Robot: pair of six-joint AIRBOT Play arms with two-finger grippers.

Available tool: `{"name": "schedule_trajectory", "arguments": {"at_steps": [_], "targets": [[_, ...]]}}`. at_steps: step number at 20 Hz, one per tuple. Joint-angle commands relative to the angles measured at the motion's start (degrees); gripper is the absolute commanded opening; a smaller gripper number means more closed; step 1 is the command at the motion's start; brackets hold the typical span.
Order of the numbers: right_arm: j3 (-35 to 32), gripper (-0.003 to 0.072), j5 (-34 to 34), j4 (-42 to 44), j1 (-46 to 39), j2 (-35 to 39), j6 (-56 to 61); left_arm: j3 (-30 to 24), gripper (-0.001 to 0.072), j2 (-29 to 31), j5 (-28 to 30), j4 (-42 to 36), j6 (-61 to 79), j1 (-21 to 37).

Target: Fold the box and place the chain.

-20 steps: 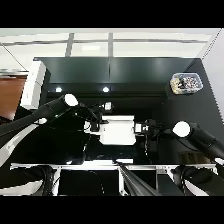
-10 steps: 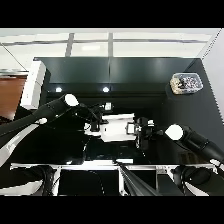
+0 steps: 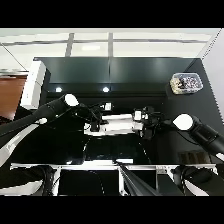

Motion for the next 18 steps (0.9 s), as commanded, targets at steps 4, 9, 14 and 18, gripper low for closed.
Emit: {"name": "schedule_trajectory", "arguments": {"at_steps": [4, 9, 14, 18], "targets": [[0.2, 0.0703, 3.4, 7.4, -0.8, -1.7, -5.1, 0.0, 0.0026, 0.0, 0.0, 0.0, 0.1, 0.0], [-1.0, 0.0703, 5.0, 14.0, -0.7, -5.1, -10.0, 0.1, 0.0026, 0.0, -0.3, 0.0, -0.2, 0.0], [-4.0, 0.0703, 4.3, 14.1, -0.7, -5.2, -13.3, 1.0, 0.0026, 0.0, -0.7, 9.0, -7.8, -1.6], [-4.7, 0.0703, 2.6, 14.8, -0.7, -6.8, -16.3, 1.0, 0.0026, 0.0, 1.3, 8.5, -7.8, -2.2]]}}
